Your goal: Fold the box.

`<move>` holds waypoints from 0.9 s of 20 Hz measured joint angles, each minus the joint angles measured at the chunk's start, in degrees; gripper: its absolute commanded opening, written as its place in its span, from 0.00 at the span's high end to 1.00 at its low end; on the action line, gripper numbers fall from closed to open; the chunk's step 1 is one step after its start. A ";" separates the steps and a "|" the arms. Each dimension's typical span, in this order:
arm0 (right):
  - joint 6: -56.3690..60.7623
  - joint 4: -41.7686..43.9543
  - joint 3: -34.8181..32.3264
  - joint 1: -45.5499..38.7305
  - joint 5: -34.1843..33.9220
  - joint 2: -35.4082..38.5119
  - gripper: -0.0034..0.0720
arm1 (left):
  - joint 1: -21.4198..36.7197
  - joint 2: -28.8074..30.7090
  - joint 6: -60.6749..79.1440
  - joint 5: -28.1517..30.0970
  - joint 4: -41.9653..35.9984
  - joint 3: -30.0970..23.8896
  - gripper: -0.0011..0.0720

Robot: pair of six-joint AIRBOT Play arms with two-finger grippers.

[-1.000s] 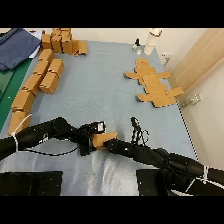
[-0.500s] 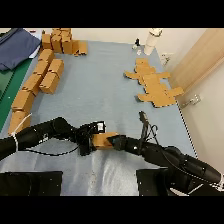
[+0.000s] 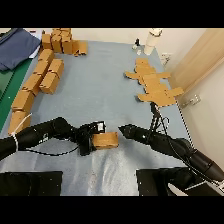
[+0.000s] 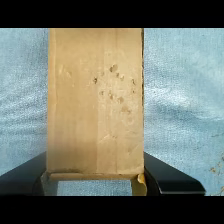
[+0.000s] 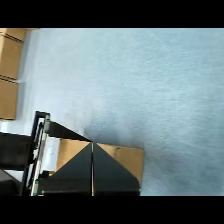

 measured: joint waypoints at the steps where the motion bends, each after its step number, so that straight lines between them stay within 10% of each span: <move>1: 1.11 -1.25 0.39 -1.29 -1.57 -0.20 0.95 | 0.00 0.00 0.00 0.11 0.00 0.00 0.34; 18: 18.38 -19.45 1.38 -4.50 -5.64 -0.68 0.95 | 8.76 0.07 -19.52 4.74 0.24 5.73 0.34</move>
